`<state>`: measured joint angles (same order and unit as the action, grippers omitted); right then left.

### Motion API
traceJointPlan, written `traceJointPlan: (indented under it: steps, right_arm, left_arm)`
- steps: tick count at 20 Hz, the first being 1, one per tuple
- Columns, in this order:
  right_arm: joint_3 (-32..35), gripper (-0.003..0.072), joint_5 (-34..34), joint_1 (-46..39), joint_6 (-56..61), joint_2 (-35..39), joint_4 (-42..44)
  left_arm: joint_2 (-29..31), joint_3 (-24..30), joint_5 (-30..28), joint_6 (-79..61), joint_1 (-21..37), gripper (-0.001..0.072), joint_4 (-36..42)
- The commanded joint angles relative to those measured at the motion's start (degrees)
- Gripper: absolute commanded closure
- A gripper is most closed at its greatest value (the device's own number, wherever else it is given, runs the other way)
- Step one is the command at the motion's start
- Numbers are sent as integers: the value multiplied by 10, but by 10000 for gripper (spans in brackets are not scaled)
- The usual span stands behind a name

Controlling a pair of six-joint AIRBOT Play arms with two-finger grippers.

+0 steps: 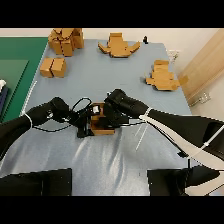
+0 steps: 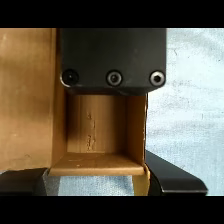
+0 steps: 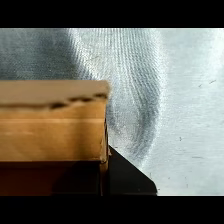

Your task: Fold the box.

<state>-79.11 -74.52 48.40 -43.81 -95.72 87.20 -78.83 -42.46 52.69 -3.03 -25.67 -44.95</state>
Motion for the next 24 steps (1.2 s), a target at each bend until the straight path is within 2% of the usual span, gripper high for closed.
traceJointPlan:
  steps: [1, 3, 4, 5, 6, 11, 12, 13, 14, 17, 18, 19, 21, 22, 24]
  right_arm:
    - [0, 681, -10, 2, 3, 0, -17]
    - [0, 677, -7, 2, 3, 0, -17]
    - [0, 623, -7, 2, 2, 0, -14]
    - [0, 470, -6, 1, -3, 2, -9]
    - [0, 372, 1, 1, -11, 6, -6]
    - [0, 370, 32, -12, -38, 55, 13]
    - [1, 350, 32, -23, -58, 65, 30]
    - [1, 288, 33, -34, -77, 75, 45]
    - [2, 288, 34, -47, -94, 85, 64]
    - [26, 311, 65, -96, -169, 137, 143]
    - [45, 427, 81, -119, -199, 159, 173]
    - [67, 659, 93, -143, -218, 177, 190]
    - [120, 684, 123, -202, -276, 193, 210]
    - [143, 684, 152, -238, -330, 184, 257]
    - [167, 684, 202, -316, -518, 125, 464]
  left_arm:
    - [0, 0, 0, -1, 0, 692, -1]
    - [0, 0, 0, -1, 0, 692, -1]
    - [0, 0, 0, -2, 0, 692, -1]
    - [0, 0, 0, -2, 0, 692, -1]
    - [0, 0, 0, -1, 0, 692, -1]
    - [0, 0, 0, -1, 0, 692, -1]
    - [0, 0, 0, -1, 0, 692, -1]
    - [0, 0, 0, -1, 0, 691, -1]
    - [0, 0, 1, -1, 0, 692, -1]
    - [0, 0, 3, -1, 0, 692, -1]
    - [0, 0, 3, -1, 0, 692, -1]
    - [0, 0, 3, -1, 0, 692, -1]
    - [0, 0, 3, -2, 0, 692, -1]
    - [0, 0, 3, -2, 0, 692, -1]
    - [0, 0, 4, -2, 0, 692, -1]
